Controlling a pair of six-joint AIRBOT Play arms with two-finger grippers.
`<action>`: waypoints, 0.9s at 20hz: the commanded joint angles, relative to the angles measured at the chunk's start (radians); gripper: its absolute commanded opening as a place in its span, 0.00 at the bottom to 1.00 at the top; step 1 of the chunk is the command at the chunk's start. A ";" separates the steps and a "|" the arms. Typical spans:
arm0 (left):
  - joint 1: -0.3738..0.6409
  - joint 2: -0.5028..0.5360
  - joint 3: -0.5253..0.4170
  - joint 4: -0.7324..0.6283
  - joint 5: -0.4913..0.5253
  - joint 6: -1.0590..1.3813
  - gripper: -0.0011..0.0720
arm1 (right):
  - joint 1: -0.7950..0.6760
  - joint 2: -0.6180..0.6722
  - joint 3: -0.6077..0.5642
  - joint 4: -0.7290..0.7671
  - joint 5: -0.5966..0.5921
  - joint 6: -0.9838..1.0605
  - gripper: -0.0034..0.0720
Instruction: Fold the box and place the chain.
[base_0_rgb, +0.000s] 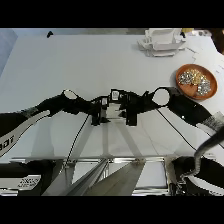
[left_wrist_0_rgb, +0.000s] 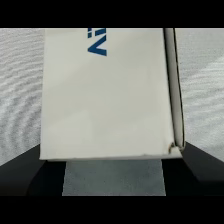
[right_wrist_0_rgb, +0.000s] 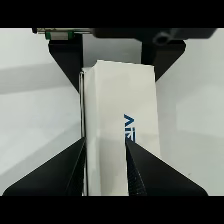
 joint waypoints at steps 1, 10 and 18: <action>0.000 0.000 0.000 0.000 0.002 0.000 0.11 | 0.000 0.010 0.000 -0.005 0.012 0.002 0.38; 0.000 0.000 0.000 0.000 0.002 0.000 0.11 | 0.000 0.000 -0.002 -0.117 -0.001 0.132 0.06; 0.000 0.000 0.000 -0.001 0.002 0.000 0.11 | 0.000 -0.028 -0.003 -0.109 0.058 0.135 0.06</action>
